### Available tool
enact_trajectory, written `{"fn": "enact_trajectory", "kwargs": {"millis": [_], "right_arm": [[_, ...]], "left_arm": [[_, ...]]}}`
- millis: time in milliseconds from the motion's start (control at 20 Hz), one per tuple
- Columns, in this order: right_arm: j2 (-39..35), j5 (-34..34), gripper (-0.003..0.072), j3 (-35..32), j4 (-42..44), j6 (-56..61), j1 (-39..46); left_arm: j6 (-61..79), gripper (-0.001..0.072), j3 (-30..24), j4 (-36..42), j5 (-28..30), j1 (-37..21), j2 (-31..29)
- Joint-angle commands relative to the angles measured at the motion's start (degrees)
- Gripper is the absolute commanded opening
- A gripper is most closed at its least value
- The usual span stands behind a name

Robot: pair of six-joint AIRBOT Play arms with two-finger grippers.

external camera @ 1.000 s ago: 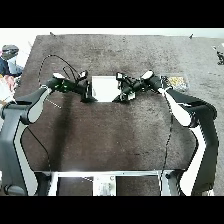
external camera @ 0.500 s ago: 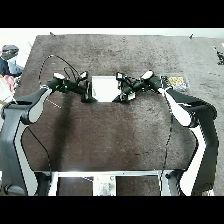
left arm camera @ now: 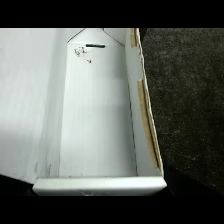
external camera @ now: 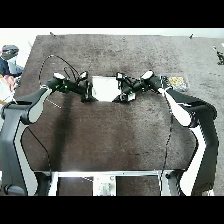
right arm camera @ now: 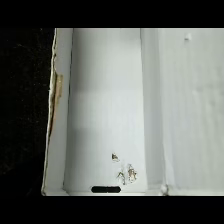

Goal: Fold the box and place the chain.

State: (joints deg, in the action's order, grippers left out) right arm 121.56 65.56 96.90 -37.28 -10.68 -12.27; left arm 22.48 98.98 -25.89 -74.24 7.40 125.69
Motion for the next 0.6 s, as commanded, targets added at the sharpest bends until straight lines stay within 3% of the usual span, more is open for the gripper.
{"fn": "enact_trajectory", "kwargs": {"millis": [0,550], "right_arm": [[0.0,0.0,0.0421,0.0,0.0,0.0,0.0],[0.0,0.0,0.0421,0.0,0.0,0.0,0.0]], "left_arm": [[0.1,0.0519,0.0,-0.8,0.4,0.0,0.2],[0.1,0.052,0.0,-1.1,0.3,0.0,0.5]]}}
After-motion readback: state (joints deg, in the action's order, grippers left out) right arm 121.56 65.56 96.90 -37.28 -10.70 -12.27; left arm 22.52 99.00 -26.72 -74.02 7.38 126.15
